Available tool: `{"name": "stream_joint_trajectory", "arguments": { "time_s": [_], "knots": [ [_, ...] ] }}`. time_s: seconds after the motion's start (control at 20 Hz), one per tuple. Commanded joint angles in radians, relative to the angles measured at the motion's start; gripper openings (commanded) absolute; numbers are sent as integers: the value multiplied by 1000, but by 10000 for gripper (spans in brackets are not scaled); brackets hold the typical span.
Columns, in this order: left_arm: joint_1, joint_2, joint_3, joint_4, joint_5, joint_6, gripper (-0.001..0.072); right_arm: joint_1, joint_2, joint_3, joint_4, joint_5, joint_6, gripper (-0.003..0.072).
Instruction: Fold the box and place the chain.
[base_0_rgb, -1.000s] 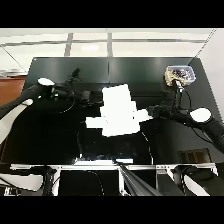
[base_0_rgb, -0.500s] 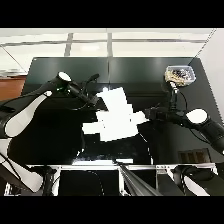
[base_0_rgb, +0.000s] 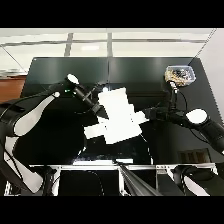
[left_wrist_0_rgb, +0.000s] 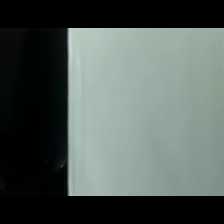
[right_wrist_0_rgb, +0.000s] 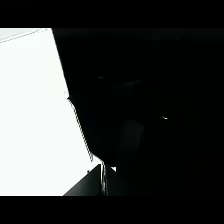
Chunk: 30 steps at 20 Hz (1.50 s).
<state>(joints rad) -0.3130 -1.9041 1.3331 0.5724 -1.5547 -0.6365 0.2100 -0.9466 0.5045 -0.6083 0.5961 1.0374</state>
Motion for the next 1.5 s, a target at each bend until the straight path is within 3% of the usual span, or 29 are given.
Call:
{"name": "stream_joint_trajectory", "arguments": {
  "time_s": [0.0, 0.05, 0.1, 0.15, 0.3, 0.4, 0.5, 0.6, 0.7, 0.75, 0.95, 1.15, 1.45],
  "knots": [
    [-3, -9, 5, 2, 34, 21, 52, 1, 1, 0, -26, -2, 1, 91],
    [2, -9, 13, 8, 36, 24, 30, 0, 1, 0, -44, -2, 2, 388],
    [6, -9, 26, 16, 35, 24, 29, 0, 1, 2, -63, 0, 1, 619],
    [10, -9, 43, 29, 33, 16, 28, 0, 2, 14, -113, 25, -10, 654],
    [13, 20, 92, 121, -11, -60, 25, 0, 2, 132, -349, 264, -82, 653],
    [-9, 112, 39, 179, 1, -64, 25, 0, 2, 201, -485, 385, -140, 653],
    [-31, 259, -99, 183, 187, 30, 24, 0, 2, 222, -563, 388, -144, 653],
    [-56, 412, -253, 211, 480, 239, 29, 4, 2, 222, -558, 354, -143, 651],
    [-85, 481, -335, 230, 589, 555, 30, 14, 0, 209, -546, 280, -166, 653],
    [-96, 480, -343, 238, 579, 667, 30, 21, 0, 194, -545, 241, -214, 653],
    [-124, 422, -342, 261, 607, 682, 30, 67, -1, 132, -528, 175, -538, 653],
    [-123, 375, -342, 261, 620, 682, 30, 115, -3, 102, -340, 179, -796, 653],
    [-123, 351, -342, 260, 620, 682, 30, 194, -102, 102, -282, 182, -840, 653]
  ]
}}
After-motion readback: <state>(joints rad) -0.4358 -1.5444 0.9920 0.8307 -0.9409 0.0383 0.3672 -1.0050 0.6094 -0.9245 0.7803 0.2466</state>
